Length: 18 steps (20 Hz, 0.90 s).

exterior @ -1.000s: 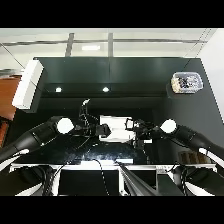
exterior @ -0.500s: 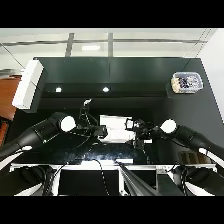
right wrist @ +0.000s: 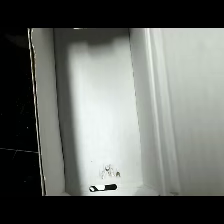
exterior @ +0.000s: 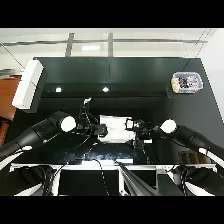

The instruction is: Fold the box and place the chain.

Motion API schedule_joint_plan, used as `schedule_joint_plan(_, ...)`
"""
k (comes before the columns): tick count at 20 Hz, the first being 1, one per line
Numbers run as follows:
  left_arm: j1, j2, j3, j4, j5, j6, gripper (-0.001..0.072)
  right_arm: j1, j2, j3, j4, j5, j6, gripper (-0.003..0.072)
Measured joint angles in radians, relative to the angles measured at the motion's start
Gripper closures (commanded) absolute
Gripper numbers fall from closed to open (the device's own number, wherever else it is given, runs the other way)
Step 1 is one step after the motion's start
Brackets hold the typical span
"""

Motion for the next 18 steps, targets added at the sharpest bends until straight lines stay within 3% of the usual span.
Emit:
schedule_joint_plan(1,-0.007,-0.005,0.007,0.010,-0.005,-0.015,0.0091,0.000,0.000,0.000,0.000,0.000,0.000,0.0296)
schedule_joint_plan(11,-0.120,-0.135,0.237,0.210,-0.217,-0.215,0.0092,0.000,0.000,0.000,0.000,0.000,0.000,0.0296)
schedule_joint_plan(17,-0.149,-0.150,0.271,0.229,-0.265,-0.283,0.0096,0.000,0.000,0.000,0.000,0.000,0.000,0.0296)
schedule_joint_plan(18,-0.155,-0.150,0.272,0.229,-0.267,-0.287,0.0156,0.000,0.000,0.000,0.000,0.000,0.000,0.0296)
